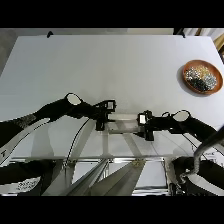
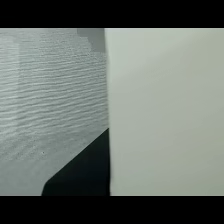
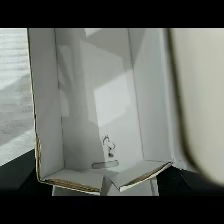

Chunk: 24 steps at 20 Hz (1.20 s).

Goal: Fold the box and place the chain.

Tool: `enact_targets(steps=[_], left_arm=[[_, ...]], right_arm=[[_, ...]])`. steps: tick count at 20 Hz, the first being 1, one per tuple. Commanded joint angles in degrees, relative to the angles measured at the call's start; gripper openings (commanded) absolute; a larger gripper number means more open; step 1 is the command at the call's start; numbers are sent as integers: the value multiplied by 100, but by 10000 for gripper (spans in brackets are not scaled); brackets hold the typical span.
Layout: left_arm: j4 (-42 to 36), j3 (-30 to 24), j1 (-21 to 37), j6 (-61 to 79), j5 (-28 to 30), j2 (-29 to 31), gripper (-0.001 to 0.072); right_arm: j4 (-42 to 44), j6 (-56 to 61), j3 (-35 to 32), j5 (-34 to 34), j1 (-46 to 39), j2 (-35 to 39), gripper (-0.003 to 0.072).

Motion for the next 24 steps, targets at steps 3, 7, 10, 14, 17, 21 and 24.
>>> enact_targets(steps=[3,7,10,14,17,21,24], left_arm=[[0,-2,-2,4,2,0,11],[0,-2,-2,4,2,0,11],[0,-2,-2,4,2,0,11],[0,0,-2,4,2,0,11],[0,-2,-2,4,2,0,11],[0,-2,-2,4,2,0,11],[0,-2,-2,4,2,0,11]], right_arm=[[146,-144,7,-122,4,-26,513],[136,-157,7,-103,4,-122,383],[138,-157,7,-103,4,-166,382],[140,-155,7,-98,4,-166,384],[140,-153,7,-96,4,-166,384],[140,-153,7,-94,4,-166,384],[140,-103,7,-42,4,-166,421]])
